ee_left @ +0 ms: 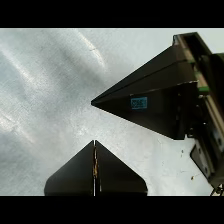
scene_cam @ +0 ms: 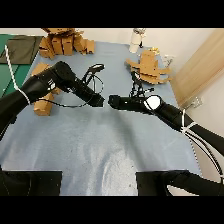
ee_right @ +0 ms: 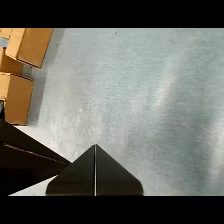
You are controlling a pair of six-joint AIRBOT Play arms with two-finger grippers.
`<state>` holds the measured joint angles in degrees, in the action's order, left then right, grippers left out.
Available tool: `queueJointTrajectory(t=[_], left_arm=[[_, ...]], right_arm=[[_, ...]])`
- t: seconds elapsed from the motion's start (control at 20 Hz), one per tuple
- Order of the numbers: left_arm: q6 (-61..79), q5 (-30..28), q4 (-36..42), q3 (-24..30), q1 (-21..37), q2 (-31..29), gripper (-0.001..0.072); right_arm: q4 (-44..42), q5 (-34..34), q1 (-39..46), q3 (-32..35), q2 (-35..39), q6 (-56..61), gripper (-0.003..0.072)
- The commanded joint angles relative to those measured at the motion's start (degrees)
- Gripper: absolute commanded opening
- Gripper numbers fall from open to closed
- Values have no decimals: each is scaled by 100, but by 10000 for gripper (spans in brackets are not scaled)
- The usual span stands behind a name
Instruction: Fold the box.
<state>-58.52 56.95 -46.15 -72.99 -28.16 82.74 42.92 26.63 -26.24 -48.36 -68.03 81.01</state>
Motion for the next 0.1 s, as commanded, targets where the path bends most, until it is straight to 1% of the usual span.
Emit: queueJointTrajectory(t=[0.0,0.05], left_arm=[[0,7,11,-4,-9,7,12],[2,7,11,-4,-9,7,12]], right_arm=[[-7,11,-2,-13,-11,-4,6],[-7,11,-2,-13,-11,-4,6]])
